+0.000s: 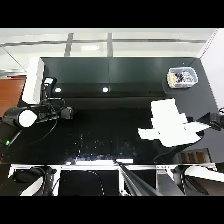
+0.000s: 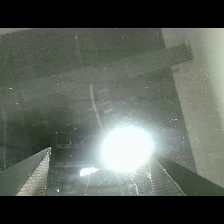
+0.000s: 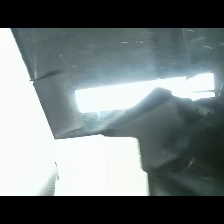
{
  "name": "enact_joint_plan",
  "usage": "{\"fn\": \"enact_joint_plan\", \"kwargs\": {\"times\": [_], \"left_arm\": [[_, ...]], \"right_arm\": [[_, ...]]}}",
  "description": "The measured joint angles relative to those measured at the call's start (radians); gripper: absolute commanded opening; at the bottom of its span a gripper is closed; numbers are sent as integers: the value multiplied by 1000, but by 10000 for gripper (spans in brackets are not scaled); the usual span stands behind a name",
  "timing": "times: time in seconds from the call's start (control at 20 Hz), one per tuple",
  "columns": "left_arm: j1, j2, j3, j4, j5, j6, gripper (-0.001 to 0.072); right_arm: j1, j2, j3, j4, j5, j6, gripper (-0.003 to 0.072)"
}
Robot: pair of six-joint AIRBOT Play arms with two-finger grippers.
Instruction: Fold the box and place the chain.
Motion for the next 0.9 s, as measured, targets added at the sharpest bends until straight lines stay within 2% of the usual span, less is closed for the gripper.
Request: {"fn": "enact_joint_plan", "kwargs": {"times": [0.05, 0.1, 0.35, 0.6, 0.7, 0.9], "left_arm": [[0, -3, 0, -3, 0, 0, 708], [0, -5, 0, -6, -1, 0, 708], [0, -10, 0, -28, -2, 0, 708], [0, -10, 0, -85, -1, 3, 708], [-1, -10, 0, -117, -1, 3, 708], [-5, -11, 0, -186, 5, 13, 708]], "right_arm": [[15, -2, 5, -8, 5, -5, 36], [26, -4, 9, -16, 11, -9, 10], [74, -8, 16, 6, 55, -15, 16], [159, 65, -39, 193, 42, 41, 16], [228, 150, -120, 285, -24, 44, 16], [448, 369, -389, 488, -247, 47, 16]]}}
